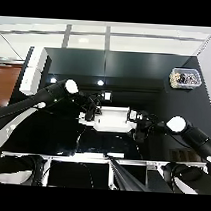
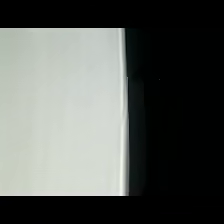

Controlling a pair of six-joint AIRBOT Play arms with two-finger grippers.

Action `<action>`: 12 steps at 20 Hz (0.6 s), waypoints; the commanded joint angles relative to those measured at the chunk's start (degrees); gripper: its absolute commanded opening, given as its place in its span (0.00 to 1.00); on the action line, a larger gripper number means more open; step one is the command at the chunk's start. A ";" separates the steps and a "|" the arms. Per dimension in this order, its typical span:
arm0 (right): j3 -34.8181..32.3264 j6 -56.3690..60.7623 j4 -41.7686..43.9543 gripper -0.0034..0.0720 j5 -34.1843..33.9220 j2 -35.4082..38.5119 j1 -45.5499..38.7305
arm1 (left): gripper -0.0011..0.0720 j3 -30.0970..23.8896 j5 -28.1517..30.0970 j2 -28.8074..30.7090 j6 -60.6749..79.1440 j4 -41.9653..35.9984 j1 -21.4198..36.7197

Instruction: Fold the box and place the chain.

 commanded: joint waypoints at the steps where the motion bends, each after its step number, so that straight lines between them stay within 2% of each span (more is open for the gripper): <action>1: 2.47 -1.64 0.81 0.94 -0.44 -0.17 0.02 | 0.05 0.00 0.02 0.00 0.02 -0.07 -0.02; 6: 2.89 -4.09 -0.44 0.94 -3.21 -0.52 -0.42 | 0.05 0.00 0.00 0.00 0.02 -0.07 -0.02; 12: 2.89 -9.35 2.47 0.94 -3.69 -1.31 -6.43 | 0.05 0.00 0.02 0.00 0.02 -0.11 -0.02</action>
